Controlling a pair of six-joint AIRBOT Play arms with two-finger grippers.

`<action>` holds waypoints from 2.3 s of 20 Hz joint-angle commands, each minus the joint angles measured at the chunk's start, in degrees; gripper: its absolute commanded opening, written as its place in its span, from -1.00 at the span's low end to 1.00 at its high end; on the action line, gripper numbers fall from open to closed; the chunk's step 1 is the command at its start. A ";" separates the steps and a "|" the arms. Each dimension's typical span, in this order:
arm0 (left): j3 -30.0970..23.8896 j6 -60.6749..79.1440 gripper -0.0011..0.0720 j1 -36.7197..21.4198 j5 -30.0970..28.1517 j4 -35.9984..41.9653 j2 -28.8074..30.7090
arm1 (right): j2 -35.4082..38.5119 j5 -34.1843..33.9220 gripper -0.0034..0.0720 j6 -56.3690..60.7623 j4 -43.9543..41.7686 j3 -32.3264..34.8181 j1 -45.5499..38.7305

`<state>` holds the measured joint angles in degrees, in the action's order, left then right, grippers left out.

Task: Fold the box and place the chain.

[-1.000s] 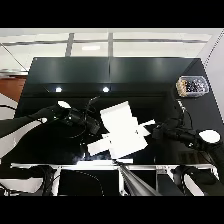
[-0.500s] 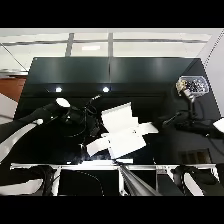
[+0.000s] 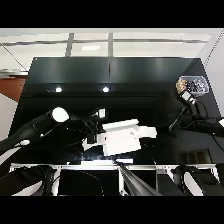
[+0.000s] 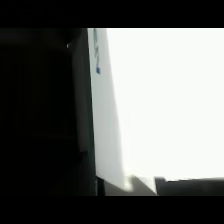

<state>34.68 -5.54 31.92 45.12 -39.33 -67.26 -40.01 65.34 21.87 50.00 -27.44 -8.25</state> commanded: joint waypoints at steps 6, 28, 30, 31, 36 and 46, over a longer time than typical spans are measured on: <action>-4.00 8.85 -0.88 0.55 -6.60 3.32 -2.38 | -0.02 -6.54 0.96 -10.21 -8.22 9.27 7.41; -3.10 8.96 -0.88 0.55 -5.53 3.80 -3.26 | -10.69 -20.68 0.96 -17.88 1.60 9.27 41.31; -3.10 8.96 -0.88 0.55 -4.22 3.80 -3.87 | -10.97 -21.97 0.96 -18.14 0.37 9.27 42.36; -3.10 8.96 -0.88 0.55 -3.91 3.80 -4.22 | -10.97 -22.47 0.96 -18.38 -0.09 9.27 42.42; -3.08 8.96 -0.88 0.57 -3.91 3.80 -4.42 | -10.93 -22.27 0.96 -19.74 -3.93 9.03 42.40; -1.46 8.96 -0.89 0.55 0.33 3.50 -4.39 | -8.96 -23.74 0.96 -14.78 -2.91 2.71 36.79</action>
<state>32.73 3.31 32.49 44.14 -35.99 -71.68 -49.30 43.00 5.96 47.18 -23.35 30.09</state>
